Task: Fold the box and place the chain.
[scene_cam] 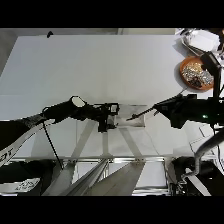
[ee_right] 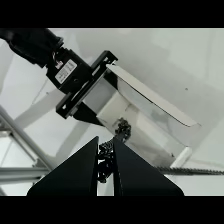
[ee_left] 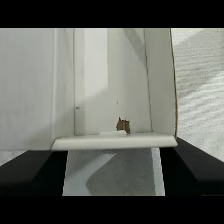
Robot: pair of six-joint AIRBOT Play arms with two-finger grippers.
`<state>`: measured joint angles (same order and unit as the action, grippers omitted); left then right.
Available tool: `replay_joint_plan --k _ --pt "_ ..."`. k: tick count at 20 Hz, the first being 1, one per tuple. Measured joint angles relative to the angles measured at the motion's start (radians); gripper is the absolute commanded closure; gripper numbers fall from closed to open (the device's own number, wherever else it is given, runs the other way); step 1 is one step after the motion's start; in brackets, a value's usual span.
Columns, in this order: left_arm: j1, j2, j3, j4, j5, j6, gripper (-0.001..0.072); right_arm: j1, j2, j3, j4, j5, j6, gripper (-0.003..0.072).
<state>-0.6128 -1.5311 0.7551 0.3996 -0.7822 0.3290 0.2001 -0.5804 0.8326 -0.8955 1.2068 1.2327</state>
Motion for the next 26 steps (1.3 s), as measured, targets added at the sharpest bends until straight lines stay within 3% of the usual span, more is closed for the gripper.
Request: replay_joint_plan --k 10,21,26 --pt "0.0 0.0 0.0 0.0 0.0 0.0 0.039 0.034 -0.092 -0.071 0.014 -0.09 -0.023 0.0666" --pt "0.0 0.0 0.0 0.0 0.0 0.0 0.039 0.067 -0.108 -0.082 0.162 -0.159 -0.086 0.0666" --pt "0.0 0.0 0.0 0.0 0.0 0.0 0.039 0.172 -0.158 -0.082 0.079 -0.202 -0.069 0.0666"
